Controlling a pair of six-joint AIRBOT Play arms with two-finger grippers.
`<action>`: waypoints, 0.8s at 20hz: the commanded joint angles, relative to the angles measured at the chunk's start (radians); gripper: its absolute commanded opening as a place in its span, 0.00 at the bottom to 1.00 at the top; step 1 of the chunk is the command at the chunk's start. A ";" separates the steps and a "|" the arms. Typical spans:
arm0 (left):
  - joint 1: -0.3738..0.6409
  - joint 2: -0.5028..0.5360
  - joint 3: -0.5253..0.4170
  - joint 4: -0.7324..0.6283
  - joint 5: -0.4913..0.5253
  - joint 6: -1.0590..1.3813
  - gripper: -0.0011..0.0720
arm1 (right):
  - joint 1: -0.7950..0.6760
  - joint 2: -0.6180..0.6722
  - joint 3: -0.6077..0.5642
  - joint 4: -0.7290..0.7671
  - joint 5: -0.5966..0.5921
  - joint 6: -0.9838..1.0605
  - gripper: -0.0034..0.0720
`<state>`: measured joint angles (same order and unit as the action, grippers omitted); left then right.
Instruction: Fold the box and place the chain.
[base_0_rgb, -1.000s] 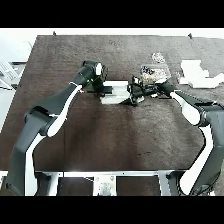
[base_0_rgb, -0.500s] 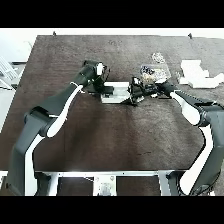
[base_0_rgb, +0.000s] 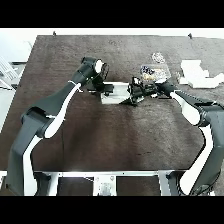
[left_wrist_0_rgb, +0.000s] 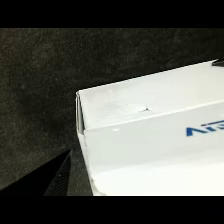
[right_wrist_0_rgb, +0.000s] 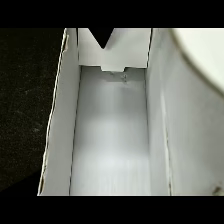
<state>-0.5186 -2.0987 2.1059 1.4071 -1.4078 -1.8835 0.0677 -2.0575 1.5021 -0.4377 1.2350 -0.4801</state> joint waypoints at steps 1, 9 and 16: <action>0.000 -0.003 0.000 0.029 -0.009 -0.006 0.69 | 0.001 0.000 0.000 0.000 0.001 0.000 0.82; 0.000 -0.028 -0.032 0.041 0.039 -0.031 0.68 | 0.001 0.000 0.000 0.000 0.001 0.000 0.82; 0.000 -0.027 -0.032 0.040 0.039 -0.047 0.68 | 0.001 0.000 0.000 0.000 0.001 0.000 0.81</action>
<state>-0.5190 -2.1254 2.0747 1.4475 -1.3701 -1.9244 0.0677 -2.0575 1.5021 -0.4370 1.2354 -0.4797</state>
